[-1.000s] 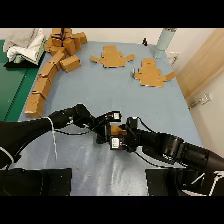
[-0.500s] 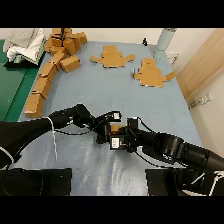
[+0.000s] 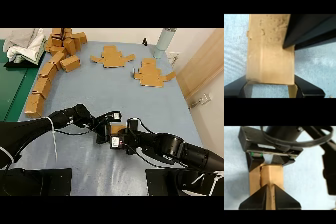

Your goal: Fold the box.

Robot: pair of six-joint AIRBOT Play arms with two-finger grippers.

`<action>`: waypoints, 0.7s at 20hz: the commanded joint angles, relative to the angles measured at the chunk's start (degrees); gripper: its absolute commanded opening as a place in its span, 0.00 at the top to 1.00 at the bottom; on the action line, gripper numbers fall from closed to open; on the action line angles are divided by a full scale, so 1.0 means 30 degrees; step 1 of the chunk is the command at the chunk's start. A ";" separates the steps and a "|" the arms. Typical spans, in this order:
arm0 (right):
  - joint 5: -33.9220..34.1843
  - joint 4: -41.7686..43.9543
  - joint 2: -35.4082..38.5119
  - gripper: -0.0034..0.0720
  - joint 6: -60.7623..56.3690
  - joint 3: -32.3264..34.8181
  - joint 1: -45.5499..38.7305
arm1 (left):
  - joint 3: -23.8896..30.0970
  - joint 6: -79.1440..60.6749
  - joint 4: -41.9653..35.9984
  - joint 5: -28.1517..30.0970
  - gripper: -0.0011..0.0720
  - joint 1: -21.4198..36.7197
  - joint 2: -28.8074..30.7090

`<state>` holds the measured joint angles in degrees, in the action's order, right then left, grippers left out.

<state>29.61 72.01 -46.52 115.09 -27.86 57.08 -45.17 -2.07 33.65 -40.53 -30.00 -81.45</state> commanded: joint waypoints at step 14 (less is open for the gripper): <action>0.1056 0.0714 0.1479 0.76 0.0138 0.0066 -0.0248 | -0.0022 0.0000 0.0007 0.0007 0.38 -0.0007 0.0000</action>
<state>31.20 75.20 -44.14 115.96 -27.62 57.04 -45.17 -2.07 33.67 -40.53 -30.00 -81.45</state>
